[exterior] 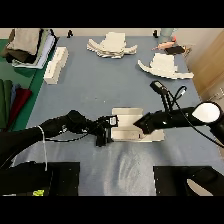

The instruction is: Fold the box.

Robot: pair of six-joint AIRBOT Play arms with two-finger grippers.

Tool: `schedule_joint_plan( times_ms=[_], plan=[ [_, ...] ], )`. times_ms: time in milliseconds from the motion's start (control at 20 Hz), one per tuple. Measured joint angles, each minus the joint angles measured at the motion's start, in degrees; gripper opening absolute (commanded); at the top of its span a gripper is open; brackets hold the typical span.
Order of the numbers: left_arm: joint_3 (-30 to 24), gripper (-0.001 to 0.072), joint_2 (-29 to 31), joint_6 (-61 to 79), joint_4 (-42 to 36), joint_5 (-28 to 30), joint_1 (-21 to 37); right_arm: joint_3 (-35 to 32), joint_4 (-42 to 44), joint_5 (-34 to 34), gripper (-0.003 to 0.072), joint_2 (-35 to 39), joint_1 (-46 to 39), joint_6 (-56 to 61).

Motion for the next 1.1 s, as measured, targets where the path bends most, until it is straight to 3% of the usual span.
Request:
schedule_joint_plan(
  times_ms=[50, 100, 350, 550, 850, 950, 1050, 1100],
  plan=[
    [0.0, 0.0521, 0.0, 0.0, 0.0, 0.0, 0.0, -0.6, -3.0, 2.6, 0.0453, 1.6, 0.0, -0.5],
    [0.0, 0.0521, 0.0, 0.0, 0.0, 0.0, 0.0, -1.5, -6.1, 4.7, 0.0476, 3.0, 0.0, -1.4],
    [0.0, 0.0521, 0.0, 0.0, 0.0, 0.0, 0.0, -7.0, -18.0, 7.9, 0.0477, 5.6, 0.0, -12.6],
    [0.0, 0.0521, 0.0, 0.0, 0.0, 0.0, 0.0, -10.4, -22.3, 2.5, 0.0477, 5.7, 0.0, -25.9],
    [0.0, 0.0521, 0.0, 0.0, 0.0, 0.0, 0.0, -11.8, -18.7, -6.9, 0.0476, 1.5, 0.0, -36.9],
    [0.0, 0.0521, 0.0, 0.0, 0.0, 0.0, 0.0, -12.0, -16.9, -9.2, 0.0444, -0.2, 0.0, -39.8],
    [0.0, 0.0521, 0.0, 0.0, 0.0, 0.0, 0.0, -12.0, -15.7, -10.9, 0.0338, -1.6, 0.0, -41.8],
    [0.0, 0.0521, 0.0, 0.0, 0.0, 0.0, 0.0, -12.0, -15.2, -11.5, 0.0338, -2.2, 0.0, -42.6]
  ],
)
